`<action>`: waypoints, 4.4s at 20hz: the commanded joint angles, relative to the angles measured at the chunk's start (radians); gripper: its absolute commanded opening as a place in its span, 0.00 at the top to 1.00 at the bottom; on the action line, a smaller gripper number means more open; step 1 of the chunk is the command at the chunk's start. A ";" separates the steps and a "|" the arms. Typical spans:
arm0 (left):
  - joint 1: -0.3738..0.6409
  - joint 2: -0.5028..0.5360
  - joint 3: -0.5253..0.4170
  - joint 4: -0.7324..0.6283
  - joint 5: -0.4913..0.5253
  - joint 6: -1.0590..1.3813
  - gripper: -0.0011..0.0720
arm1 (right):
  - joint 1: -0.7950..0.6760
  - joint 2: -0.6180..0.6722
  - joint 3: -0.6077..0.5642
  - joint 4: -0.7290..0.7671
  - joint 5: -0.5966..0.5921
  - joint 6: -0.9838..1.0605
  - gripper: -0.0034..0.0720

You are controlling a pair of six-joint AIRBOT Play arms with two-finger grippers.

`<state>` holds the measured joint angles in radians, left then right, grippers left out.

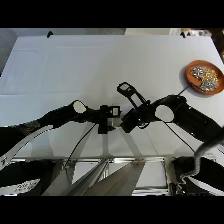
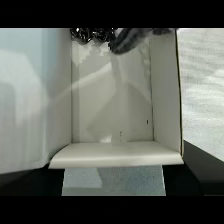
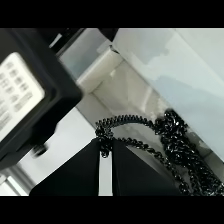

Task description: Fold the box and place the chain.

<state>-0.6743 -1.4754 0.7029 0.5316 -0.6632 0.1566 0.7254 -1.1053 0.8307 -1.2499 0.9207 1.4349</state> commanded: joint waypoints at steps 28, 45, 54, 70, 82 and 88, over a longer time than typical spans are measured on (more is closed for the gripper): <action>0.000 0.001 0.000 0.000 0.000 0.000 0.97 | -0.577 0.103 -0.435 0.417 -0.188 -1.725 0.67; 0.000 0.001 0.000 0.000 0.000 0.000 0.97 | -0.578 0.036 -0.435 0.591 -0.134 -1.886 0.93; 0.000 0.001 0.000 0.000 0.000 0.000 0.97 | -0.578 0.255 -0.425 0.019 -0.176 -1.159 0.93; 0.000 0.001 0.000 0.000 0.000 0.000 0.97 | -0.375 0.242 0.219 0.242 0.296 -0.838 0.93; 0.000 0.001 0.000 0.000 0.000 0.000 0.97 | -0.242 0.006 0.087 0.268 0.174 -0.731 0.93; 0.000 0.001 0.000 0.000 0.000 0.000 0.97 | -0.243 0.006 -0.027 0.256 0.060 -0.719 0.93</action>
<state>-0.6743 -1.4754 0.7029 0.5316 -0.6628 0.1570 0.4812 -1.0966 0.8463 -0.9741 1.0328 0.7074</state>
